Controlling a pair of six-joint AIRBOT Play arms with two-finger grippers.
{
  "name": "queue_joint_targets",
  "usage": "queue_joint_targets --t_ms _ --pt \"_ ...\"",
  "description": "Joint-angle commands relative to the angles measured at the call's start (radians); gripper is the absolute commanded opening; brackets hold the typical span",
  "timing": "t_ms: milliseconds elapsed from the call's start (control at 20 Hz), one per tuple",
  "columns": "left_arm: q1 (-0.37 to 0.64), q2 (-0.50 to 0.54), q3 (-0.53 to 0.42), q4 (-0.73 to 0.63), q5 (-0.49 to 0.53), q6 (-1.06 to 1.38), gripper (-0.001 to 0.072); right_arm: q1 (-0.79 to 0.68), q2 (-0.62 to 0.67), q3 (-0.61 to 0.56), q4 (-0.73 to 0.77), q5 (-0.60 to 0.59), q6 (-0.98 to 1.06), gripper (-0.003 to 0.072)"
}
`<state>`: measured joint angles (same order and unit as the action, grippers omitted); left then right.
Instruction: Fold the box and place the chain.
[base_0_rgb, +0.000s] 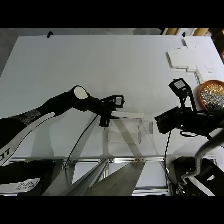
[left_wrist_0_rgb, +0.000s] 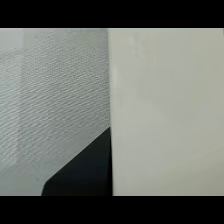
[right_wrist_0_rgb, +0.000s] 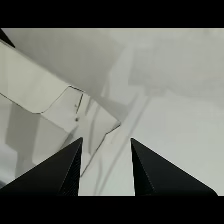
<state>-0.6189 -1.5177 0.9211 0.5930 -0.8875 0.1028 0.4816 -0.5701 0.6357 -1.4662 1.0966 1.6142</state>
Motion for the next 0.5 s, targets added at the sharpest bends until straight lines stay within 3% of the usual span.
queue_joint_targets --t_ms 0,450 --pt "-0.002 -0.007 0.0 -0.002 0.059 0.006 0.0 0.001 0.0 0.0 0.0 -0.002 0.0 0.0339" --pt "-0.002 -0.008 -0.001 -0.106 0.073 0.12 0.0 0.001 0.0 0.0 0.0 -0.002 0.0 0.0338"
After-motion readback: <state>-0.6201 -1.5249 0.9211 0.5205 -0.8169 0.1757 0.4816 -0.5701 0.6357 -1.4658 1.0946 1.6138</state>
